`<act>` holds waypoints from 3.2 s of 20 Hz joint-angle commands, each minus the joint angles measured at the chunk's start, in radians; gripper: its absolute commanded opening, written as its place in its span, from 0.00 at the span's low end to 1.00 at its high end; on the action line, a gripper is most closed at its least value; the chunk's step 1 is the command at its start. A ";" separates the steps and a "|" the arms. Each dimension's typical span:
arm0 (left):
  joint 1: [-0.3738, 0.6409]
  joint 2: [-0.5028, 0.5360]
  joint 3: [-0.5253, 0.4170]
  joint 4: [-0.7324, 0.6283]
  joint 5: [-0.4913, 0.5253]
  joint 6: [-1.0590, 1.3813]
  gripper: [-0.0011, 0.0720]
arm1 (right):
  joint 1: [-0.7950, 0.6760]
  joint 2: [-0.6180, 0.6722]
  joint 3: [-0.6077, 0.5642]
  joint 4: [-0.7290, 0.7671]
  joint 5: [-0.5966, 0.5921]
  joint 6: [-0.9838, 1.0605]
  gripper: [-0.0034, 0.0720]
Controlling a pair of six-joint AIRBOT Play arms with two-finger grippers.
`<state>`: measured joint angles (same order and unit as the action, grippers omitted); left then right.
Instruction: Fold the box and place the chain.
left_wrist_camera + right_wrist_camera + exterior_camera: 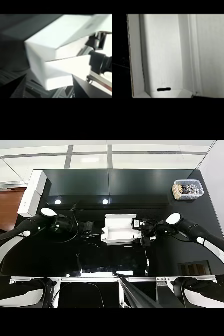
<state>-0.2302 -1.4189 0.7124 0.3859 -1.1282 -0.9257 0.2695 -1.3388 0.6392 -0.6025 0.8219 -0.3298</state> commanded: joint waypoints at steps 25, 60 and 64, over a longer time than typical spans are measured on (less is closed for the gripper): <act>-0.386 -0.001 0.193 0.711 0.295 -0.922 0.57 | 0.001 0.000 0.000 0.000 -0.014 0.000 0.31; -0.576 -0.200 0.522 1.083 -0.027 -1.438 0.73 | 0.002 0.000 0.000 0.001 -0.015 0.000 0.31; -0.576 -0.203 0.523 1.092 -0.036 -1.439 0.70 | 0.002 0.000 0.000 0.001 -0.015 0.000 0.31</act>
<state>-0.8066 -1.6173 1.2308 1.4696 -1.1454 -2.3634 0.2707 -1.3388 0.6395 -0.6018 0.8055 -0.3290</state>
